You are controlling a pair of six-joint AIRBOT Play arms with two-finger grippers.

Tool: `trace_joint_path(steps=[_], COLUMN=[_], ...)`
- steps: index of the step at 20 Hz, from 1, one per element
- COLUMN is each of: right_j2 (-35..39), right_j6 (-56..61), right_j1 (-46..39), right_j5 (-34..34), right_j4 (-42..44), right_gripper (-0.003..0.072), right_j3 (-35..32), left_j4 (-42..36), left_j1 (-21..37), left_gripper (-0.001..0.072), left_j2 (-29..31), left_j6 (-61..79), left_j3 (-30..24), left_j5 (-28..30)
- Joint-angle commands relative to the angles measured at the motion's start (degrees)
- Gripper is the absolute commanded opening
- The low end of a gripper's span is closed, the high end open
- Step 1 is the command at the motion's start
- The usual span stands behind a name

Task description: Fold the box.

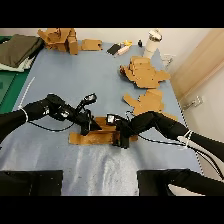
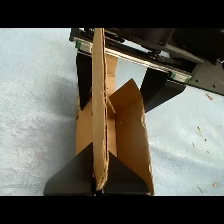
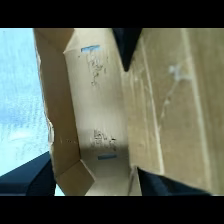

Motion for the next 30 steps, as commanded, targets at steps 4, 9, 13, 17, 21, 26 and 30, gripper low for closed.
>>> trace_joint_path(steps=[4,9,13,17,21,26,30], right_j2=[-2.7,-3.5,-3.6,-3.6,-3.6,-3.6,-3.6], right_j6=[-0.2,-0.1,-0.1,-0.2,-0.2,-0.2,-0.1], right_j1=[0.4,0.4,0.4,0.4,0.4,0.4,0.4], right_j5=[0.7,0.7,0.6,1.2,1.2,1.0,1.0], right_j4=[0.1,0.1,0.0,0.0,0.0,-1.4,-1.3], right_gripper=[0.0713,0.0713,0.0712,0.0679,0.0552,0.0496,0.0496], right_j3=[0.1,0.1,0.1,0.1,0.1,0.1,0.1], left_j4=[-0.1,-0.1,-0.1,-0.1,-0.1,-0.1,-0.1], left_j1=[0.0,0.0,0.0,0.0,0.0,0.0,0.0], left_gripper=[0.0014,0.0014,0.0014,0.0014,0.0014,0.0014,0.0014], left_j2=[0.0,0.0,0.0,0.0,0.0,0.0,0.0], left_j6=[0.0,0.0,0.0,0.0,0.0,0.0,0.0], left_j3=[0.0,0.0,0.0,0.0,0.0,0.0,0.0], left_j5=[0.2,0.2,0.2,0.2,0.2,0.2,0.2])
